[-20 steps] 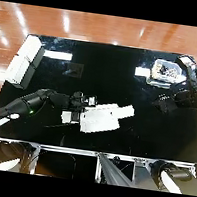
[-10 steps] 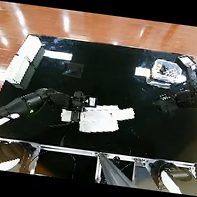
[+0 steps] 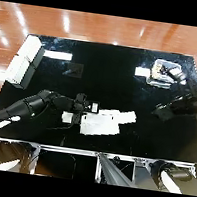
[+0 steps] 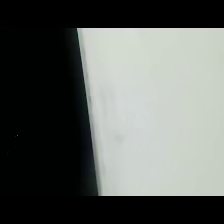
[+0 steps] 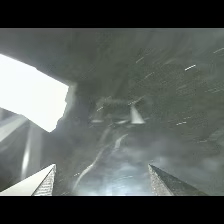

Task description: Fold the box and place the chain.

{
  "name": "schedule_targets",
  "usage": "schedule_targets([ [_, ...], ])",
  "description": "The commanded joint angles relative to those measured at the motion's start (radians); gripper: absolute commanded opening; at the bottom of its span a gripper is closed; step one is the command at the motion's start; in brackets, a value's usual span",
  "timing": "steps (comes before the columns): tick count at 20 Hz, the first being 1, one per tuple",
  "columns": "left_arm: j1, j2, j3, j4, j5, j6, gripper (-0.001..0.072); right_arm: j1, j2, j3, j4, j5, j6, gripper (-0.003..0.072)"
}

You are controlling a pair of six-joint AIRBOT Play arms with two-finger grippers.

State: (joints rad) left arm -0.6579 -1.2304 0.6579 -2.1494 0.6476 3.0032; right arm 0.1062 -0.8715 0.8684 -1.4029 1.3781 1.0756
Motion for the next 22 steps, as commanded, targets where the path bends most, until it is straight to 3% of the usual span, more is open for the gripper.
schedule_targets([
  [1, -0.009, 0.0, 0.001, 0.01, 0.009, 0.0, 0.0019, 0.003, -0.001, -0.153, 0.136, -0.041, -0.119, 0.0696],
  [4, -0.008, 0.0, 0.001, -0.034, -0.014, 0.0, 0.0019, 0.021, -0.001, -0.297, 0.27, -0.164, -0.328, 0.0695],
  [9, -0.008, 0.0, 0.001, -0.032, -0.026, -0.001, 0.002, 0.135, -0.002, -0.416, 0.294, -0.39, -0.622, 0.0696],
  [18, -0.011, -0.006, 0.0, -0.044, -0.026, -0.075, 0.002, 0.376, -0.01, -0.463, 0.306, -0.455, -0.692, 0.0695],
  [22, -0.011, -0.006, 0.0, -0.056, -0.026, -0.075, 0.0021, 0.487, -0.011, -0.476, 0.305, -0.571, -0.722, 0.0696],
])
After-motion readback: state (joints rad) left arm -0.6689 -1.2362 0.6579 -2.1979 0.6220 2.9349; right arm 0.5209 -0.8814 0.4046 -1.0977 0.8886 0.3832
